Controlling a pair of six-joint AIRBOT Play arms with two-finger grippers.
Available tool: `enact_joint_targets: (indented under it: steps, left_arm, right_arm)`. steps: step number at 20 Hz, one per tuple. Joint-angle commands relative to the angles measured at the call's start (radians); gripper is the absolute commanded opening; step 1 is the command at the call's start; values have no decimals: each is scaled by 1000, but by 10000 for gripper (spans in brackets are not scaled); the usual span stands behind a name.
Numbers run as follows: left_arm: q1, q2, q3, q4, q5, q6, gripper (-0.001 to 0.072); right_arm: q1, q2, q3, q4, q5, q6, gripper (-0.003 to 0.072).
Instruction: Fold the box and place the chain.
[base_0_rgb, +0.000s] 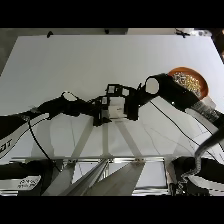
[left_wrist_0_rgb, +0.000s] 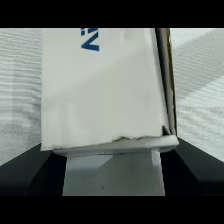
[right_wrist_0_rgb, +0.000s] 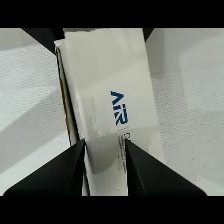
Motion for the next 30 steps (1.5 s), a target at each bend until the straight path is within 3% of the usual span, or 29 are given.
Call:
enact_joint_targets:
  steps: [1,6,9,14,15,16,17,18,22,25,30]
  left_arm:
    - [0,-1,0,-1,-1,-2,271]
    - [0,-1,0,-1,-1,-2,271]
    - [0,-1,0,-1,-1,-2,271]
    - [0,-1,0,-1,-1,-2,271]
    - [0,-1,0,-1,-1,-2,271]
    - [0,-1,0,-1,-1,-2,271]
    - [0,-1,0,-1,-1,-2,271]
    - [0,-1,0,-1,-1,-2,271]
    - [0,-1,0,-1,-1,-2,271]
    - [0,-1,0,-1,-1,-2,271]
    - [0,-1,0,-1,-1,-2,271]
  right_arm:
    - [0,0,-32,-7,17,-1,233]
    - [0,6,-43,-7,13,-1,243]
    - [0,45,-43,-8,-43,-1,342]
    - [0,131,-43,-6,-105,7,334]
    - [0,148,-43,-3,-104,28,318]
    - [-5,162,-43,-2,-99,66,208]
    - [-21,169,-43,23,-78,106,52]
    - [-49,169,-48,78,-50,141,13]
    - [-133,169,-167,410,-50,66,13]
    - [-138,169,-286,609,-134,-64,13]
    - [-139,168,-387,700,-268,-135,13]
